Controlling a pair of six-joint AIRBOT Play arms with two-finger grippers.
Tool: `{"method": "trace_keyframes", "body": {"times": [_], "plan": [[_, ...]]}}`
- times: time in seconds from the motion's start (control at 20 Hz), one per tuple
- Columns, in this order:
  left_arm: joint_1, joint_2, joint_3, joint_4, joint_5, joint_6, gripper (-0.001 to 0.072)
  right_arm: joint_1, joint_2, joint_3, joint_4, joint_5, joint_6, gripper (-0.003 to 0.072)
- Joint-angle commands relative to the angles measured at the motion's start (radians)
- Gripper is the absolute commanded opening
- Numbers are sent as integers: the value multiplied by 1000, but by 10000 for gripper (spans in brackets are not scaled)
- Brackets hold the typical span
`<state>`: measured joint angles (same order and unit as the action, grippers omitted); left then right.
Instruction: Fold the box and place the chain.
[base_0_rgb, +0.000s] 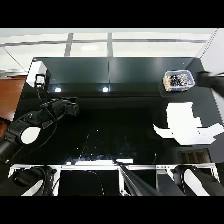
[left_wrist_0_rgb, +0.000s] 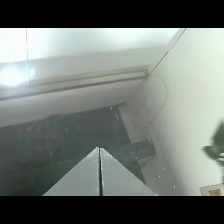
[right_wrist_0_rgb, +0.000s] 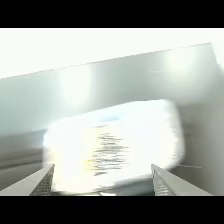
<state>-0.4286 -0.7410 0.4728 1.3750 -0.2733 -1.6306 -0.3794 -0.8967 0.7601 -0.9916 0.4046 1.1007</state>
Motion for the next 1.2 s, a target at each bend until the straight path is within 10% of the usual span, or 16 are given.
{"method": "trace_keyframes", "body": {"times": [0.0,0.25,0.35,0.55,0.65,0.8,1.15], "plan": [[0,-6,0,0,15,0,29,-398,-92,109,-169,140,142,709],[0,-37,0,0,10,0,93,-749,-372,230,-132,539,190,709],[0,-55,0,-1,11,0,230,-756,-507,272,-25,768,-26,709],[0,-69,0,0,11,0,259,-670,-658,374,-89,1008,-132,709],[0,-69,0,0,11,0,695,-616,-661,409,-179,1006,-151,708],[0,-69,0,0,10,0,711,-562,-664,423,-271,1006,-155,705],[0,-69,0,0,10,0,711,-508,-661,423,-401,1052,-87,250]]}}
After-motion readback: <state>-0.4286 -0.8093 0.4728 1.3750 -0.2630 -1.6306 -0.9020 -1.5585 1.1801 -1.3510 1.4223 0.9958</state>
